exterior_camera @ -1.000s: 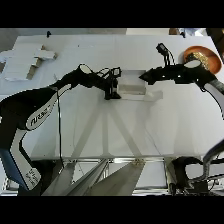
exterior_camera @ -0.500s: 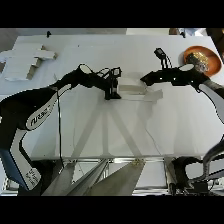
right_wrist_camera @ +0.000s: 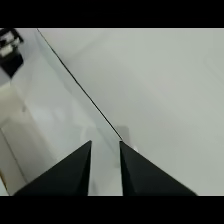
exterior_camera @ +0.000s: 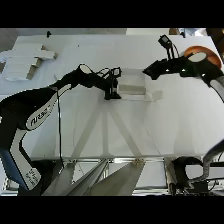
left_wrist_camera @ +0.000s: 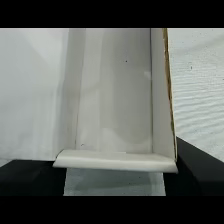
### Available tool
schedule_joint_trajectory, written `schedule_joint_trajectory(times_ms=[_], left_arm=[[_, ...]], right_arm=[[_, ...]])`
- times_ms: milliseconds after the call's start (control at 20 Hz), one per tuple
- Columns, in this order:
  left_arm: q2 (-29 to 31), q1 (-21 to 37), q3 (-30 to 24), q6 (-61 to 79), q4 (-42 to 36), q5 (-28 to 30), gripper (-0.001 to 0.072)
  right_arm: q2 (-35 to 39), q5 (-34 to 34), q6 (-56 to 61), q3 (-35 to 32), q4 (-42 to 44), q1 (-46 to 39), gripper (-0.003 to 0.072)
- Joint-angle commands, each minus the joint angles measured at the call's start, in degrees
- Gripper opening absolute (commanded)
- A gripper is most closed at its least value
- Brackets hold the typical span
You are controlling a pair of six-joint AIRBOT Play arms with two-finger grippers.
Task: Fold the box and place the chain.
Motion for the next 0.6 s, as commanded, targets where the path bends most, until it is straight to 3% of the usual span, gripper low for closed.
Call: schedule_joint_trajectory(times_ms=[0, 150, 550], left_arm=[[0.0, 0.0, 0.0, 0.0, 0.0, 0.0, 0.035], [0.0, 0.0, 0.0, 0.0, 0.0, 0.0, 0.035], [0.0, 0.0, 0.0, 0.0, 0.0, 0.0, 0.035]], right_arm=[[4.5, 5.5, 0.0, 0.5, -19.7, -0.2, 0.0351], [4.0, 10.9, -5.3, 0.4, -22.1, -0.7, 0.0404], [-3.6, 10.7, -19.5, 0.4, -21.0, 1.6, 0.0408]])
